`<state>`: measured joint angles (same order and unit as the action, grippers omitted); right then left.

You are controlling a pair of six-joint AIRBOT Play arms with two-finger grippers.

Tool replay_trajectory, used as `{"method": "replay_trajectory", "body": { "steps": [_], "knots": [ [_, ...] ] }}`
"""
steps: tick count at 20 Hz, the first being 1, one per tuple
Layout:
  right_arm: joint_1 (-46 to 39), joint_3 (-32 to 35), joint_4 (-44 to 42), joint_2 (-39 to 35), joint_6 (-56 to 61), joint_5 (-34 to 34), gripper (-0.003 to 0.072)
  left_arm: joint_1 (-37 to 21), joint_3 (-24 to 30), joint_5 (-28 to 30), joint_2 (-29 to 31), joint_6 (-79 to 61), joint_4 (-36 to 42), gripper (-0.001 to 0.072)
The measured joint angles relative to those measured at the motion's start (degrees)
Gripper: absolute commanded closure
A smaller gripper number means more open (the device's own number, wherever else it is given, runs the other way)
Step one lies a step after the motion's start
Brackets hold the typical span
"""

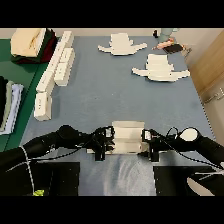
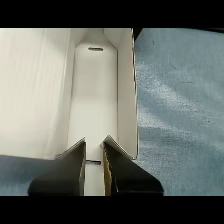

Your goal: Fold the box.

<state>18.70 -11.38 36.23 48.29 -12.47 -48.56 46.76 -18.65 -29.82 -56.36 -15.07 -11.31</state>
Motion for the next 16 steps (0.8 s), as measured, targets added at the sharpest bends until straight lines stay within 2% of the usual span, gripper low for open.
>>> {"method": "replay_trajectory", "body": {
  "steps": [1,2,7,8,9,10,13,16],
  "knots": [
    [0.0,0.0,0.0,0.0,0.0,0.0,0.0175,0.1,0.0,0.1,0.0,-0.2,0.5,0.0075],
    [0.0,0.0,0.0,0.0,0.0,0.0,0.0175,0.2,0.0,0.2,-0.1,-0.3,1.0,0.0031],
    [0.0,0.0,0.0,0.0,-0.1,0.0,0.0174,0.4,0.0,1.0,-0.3,-0.5,1.9,0.0033],
    [0.0,0.0,0.0,0.0,-0.1,0.0,0.0175,0.4,0.0,1.0,-0.3,-0.5,2.0,0.0123],
    [0.0,0.0,0.0,0.0,-0.1,0.0,0.0174,0.4,0.0,1.2,-0.3,-0.2,2.1,0.0429],
    [0.0,0.0,0.0,0.0,0.0,0.0,0.0175,0.4,0.0,1.5,-0.2,0.8,1.9,0.0683],
    [0.0,0.0,0.0,0.0,0.0,0.0,0.0175,0.2,0.0,1.4,2.3,9.1,-3.7,0.0692],
    [0.0,0.0,0.0,0.0,0.0,0.0,0.0175,0.0,-0.2,-0.9,8.3,29.0,-16.6,0.0692]
  ]
}}
